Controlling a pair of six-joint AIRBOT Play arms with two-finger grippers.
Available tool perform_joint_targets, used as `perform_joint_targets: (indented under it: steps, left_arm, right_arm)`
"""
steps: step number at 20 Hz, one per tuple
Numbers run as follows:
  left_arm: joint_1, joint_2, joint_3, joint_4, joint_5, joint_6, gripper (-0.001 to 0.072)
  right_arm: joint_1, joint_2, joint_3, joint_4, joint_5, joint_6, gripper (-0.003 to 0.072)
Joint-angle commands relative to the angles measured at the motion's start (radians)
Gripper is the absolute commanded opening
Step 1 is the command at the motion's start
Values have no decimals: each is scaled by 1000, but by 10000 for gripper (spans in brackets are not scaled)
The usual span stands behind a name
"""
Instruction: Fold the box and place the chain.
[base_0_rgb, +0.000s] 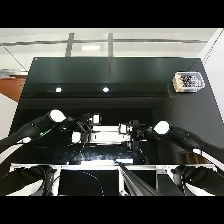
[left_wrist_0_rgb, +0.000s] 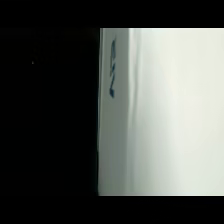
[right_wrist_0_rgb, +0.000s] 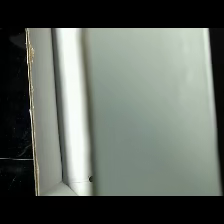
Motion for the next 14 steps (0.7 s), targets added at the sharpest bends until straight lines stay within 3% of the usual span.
perform_joint_targets:
  steps: [1, 3, 5, 10, 11, 12, 13, 14]
  left_arm:
    - [0, 0, 0, 0, -1, 0, 33]
    - [0, 0, 0, 0, -4, 0, 33]
    - [0, 0, 0, 0, -8, 0, 34]
    - [0, 0, 0, 0, -11, 0, 39]
    - [0, 3, 0, 0, -11, -1, 115]
    - [1, 10, 0, 1, -11, -10, 242]
    - [1, 20, 0, 1, -11, -15, 301]
    - [4, 31, 0, 2, -12, -15, 304]
  right_arm:
    - [1, 0, 0, -2, 0, 0, 578]
    - [1, 0, 0, -2, 0, 0, 577]
    - [1, 0, 0, -5, 0, 0, 428]
    - [1, 0, 0, -5, 0, 1, 432]
    - [1, 0, 0, -5, 0, 1, 432]
    - [1, 0, 0, -4, 0, 1, 432]
    - [1, 0, 0, -5, 0, 2, 432]
    - [1, 0, 0, -5, 0, 3, 432]
